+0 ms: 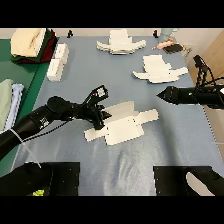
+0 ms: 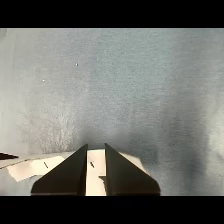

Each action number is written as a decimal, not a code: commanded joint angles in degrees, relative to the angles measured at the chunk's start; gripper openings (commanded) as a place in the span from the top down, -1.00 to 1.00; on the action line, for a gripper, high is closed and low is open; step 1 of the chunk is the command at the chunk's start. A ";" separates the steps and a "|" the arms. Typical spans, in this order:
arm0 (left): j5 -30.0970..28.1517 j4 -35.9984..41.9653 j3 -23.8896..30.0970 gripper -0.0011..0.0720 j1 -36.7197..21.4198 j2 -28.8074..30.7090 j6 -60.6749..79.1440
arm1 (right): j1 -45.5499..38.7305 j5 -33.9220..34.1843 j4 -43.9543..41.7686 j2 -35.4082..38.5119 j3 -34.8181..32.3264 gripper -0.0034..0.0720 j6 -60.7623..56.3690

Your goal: Fold the box.

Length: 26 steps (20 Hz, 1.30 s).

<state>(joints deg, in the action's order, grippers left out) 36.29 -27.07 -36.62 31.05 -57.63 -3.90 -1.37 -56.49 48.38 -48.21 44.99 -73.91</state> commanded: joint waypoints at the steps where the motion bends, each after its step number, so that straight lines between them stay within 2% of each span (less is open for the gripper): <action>1: 3.02 0.07 -0.87 0.92 -1.73 -3.26 0.00 | 0.04 -0.02 0.00 0.00 0.04 0.48 0.00; 3: 5.84 -0.61 -2.40 0.92 -1.73 -4.87 0.00 | 0.04 0.04 0.26 -0.02 0.04 0.48 0.02; 7: 6.95 -1.68 -7.89 0.92 -1.75 -5.60 0.00 | 0.04 0.22 0.48 -0.04 0.04 0.48 0.02; 9: 13.00 -1.51 -10.10 0.92 -1.73 -7.02 -0.26 | 0.04 0.31 0.72 -0.04 0.04 0.48 0.02; 11: 16.55 -0.57 -10.29 0.92 -1.33 -8.39 -0.76 | 0.04 0.33 0.79 -0.04 0.04 0.48 0.02; 14: 18.64 -0.55 -10.21 0.92 -0.17 -11.04 -1.70 | 0.04 0.33 0.87 -0.04 0.04 0.48 0.02; 16: 18.73 -1.22 -10.23 0.92 0.37 -13.31 -1.68 | 0.04 0.33 0.92 -0.04 0.04 0.48 0.02; 20: 14.08 -6.86 -11.41 0.92 -0.02 -15.26 -2.16 | 0.04 0.33 1.18 -0.04 0.04 0.48 0.02; 24: 15.39 -6.73 -16.00 0.92 -0.44 -15.32 -3.72 | 0.04 0.33 1.95 -0.04 0.04 0.48 0.02; 26: 18.45 -5.95 -17.97 0.92 -0.44 -16.17 -4.81 | 0.04 0.31 2.19 -0.04 0.04 0.48 0.02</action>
<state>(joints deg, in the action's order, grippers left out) 52.14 -33.01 -52.03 30.72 -73.06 -7.14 -1.37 -56.16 50.15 -48.21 44.99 -73.87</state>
